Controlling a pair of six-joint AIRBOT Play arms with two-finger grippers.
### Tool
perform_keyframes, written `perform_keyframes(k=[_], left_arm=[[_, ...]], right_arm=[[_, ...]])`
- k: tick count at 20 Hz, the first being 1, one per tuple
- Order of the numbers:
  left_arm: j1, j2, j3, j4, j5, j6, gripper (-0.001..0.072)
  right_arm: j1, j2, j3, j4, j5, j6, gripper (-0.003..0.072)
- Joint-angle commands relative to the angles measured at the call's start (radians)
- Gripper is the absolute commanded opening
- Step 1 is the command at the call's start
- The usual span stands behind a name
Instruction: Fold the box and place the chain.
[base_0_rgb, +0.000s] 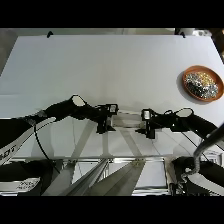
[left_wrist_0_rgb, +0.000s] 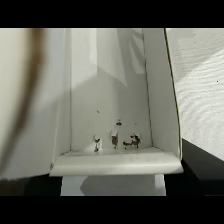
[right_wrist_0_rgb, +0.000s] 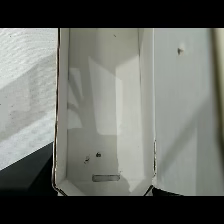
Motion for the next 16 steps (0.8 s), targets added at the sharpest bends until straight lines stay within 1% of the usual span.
perform_keyframes(k=[1, 11, 14, 16], left_arm=[[0.0, 0.002, -0.003, 0.007, 0.003, -0.003, 0.0504], [0.0, 0.002, -0.003, 0.007, 0.002, -0.003, 0.0504], [0.0, 0.002, -0.003, 0.007, 0.001, -0.003, 0.0501], [0.0, 0.002, -0.003, 0.007, 0.002, -0.003, 0.0495]], right_arm=[[-0.001, 0.001, 0.001, 0.003, -0.006, 0.0, 0.047], [-0.001, 0.001, 0.001, 0.003, -0.006, 0.0, 0.047], [-0.001, 0.001, 0.001, 0.007, -0.045, -0.001, 0.0465], [-0.001, 0.001, 0.001, 0.002, -0.027, 0.013, 0.0465]])
